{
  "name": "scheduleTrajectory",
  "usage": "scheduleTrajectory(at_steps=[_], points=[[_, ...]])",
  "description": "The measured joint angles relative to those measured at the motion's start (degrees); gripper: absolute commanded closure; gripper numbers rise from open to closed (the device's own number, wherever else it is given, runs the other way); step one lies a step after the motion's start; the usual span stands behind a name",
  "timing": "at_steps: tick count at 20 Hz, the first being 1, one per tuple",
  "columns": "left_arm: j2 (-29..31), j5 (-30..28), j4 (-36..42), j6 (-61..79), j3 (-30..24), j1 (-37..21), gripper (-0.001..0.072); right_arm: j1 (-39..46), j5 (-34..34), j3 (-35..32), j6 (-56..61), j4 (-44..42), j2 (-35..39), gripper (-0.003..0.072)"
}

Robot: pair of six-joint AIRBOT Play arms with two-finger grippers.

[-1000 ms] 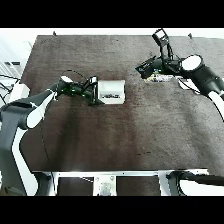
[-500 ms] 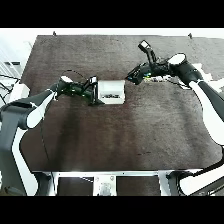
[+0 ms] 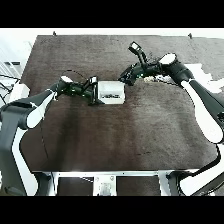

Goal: Fold the box and place the chain.

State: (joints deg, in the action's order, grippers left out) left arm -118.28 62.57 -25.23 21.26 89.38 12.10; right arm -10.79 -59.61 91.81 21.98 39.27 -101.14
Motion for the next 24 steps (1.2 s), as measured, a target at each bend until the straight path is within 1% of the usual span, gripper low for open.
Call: scheduleTrajectory(at_steps=[8,10,12,24], points=[[0.00,0.00,0.00,0.00,0.00,0.00,0.0431,-3.37,-3.82,0.20,-0.48,3.21,-1.42,0.0296],[0.00,0.00,0.00,0.00,0.00,0.00,0.0431,-3.76,-4.11,0.20,-1.16,3.78,-1.46,0.0263],[0.00,0.00,0.00,0.00,0.00,0.00,0.0431,-3.96,-4.59,0.20,-1.77,4.24,-1.62,0.0264],[0.00,-0.02,0.00,0.00,0.00,0.00,0.0431,-4.37,-4.15,0.20,-5.07,4.66,-3.15,0.0255]])
